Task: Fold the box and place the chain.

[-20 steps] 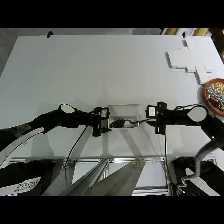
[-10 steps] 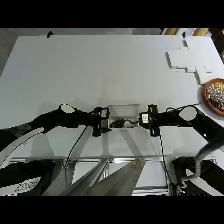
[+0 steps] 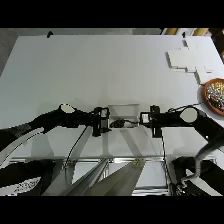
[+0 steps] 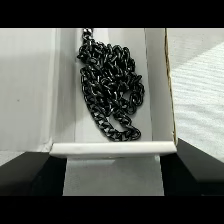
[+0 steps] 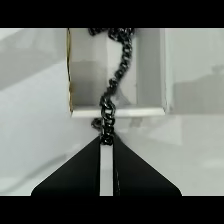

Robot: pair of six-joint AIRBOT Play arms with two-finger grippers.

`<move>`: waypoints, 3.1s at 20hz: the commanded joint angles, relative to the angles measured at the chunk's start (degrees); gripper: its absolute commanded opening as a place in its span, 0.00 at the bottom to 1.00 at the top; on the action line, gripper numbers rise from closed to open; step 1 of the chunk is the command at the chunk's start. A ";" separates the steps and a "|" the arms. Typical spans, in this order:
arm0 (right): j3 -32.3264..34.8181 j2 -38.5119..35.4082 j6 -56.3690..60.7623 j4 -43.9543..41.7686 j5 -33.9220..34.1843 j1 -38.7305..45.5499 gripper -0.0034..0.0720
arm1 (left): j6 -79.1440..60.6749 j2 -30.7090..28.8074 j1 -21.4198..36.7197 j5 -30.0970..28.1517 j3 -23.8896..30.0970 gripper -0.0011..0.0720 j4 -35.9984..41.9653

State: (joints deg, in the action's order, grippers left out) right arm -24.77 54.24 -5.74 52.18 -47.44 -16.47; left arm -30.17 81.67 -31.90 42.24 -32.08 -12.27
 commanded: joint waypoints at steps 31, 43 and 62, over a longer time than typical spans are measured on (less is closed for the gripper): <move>-0.90 -3.15 11.96 -28.70 20.04 -18.73 0.35 | 0.00 -0.02 0.02 0.00 0.00 0.11 -0.02; -2.71 -8.41 10.08 2.27 -6.10 7.74 0.52 | 0.00 -0.02 0.02 0.00 0.00 0.11 0.00; -1.70 8.72 0.70 -5.46 -2.95 2.25 0.07 | 0.00 -0.02 0.02 -0.02 0.00 0.11 -0.02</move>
State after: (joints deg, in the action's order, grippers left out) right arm -26.52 62.63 -8.14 47.11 -50.19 -13.82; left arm -30.15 81.67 -31.90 42.24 -32.08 -12.27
